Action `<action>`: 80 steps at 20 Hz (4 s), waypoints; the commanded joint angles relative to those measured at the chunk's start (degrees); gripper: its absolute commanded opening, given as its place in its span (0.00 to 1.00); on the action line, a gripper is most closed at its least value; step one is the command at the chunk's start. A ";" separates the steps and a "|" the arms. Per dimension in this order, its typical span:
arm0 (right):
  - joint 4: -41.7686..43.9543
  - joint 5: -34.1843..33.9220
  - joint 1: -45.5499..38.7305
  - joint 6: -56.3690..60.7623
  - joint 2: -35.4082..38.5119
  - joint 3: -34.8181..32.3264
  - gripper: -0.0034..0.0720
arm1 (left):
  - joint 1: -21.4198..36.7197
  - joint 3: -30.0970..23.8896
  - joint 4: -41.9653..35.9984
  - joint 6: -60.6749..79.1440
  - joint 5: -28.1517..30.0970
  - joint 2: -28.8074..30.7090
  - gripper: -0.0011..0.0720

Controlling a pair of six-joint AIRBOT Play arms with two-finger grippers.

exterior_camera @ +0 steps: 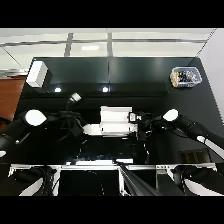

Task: Fold the box and place the chain.

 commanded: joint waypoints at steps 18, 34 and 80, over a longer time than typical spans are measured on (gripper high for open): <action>0.00 0.07 0.04 -0.02 0.00 0.04 0.31 | 7.56 -2.08 -24.52 -8.79 -10.47 -25.99 0.05; -0.07 0.00 0.15 -0.02 0.00 0.04 0.31 | 7.23 1.97 -25.86 -1.31 -13.22 -25.99 0.06; -0.04 -0.02 0.15 -0.02 0.00 0.04 0.31 | -2.49 15.13 -21.14 -14.19 -19.96 -25.97 0.75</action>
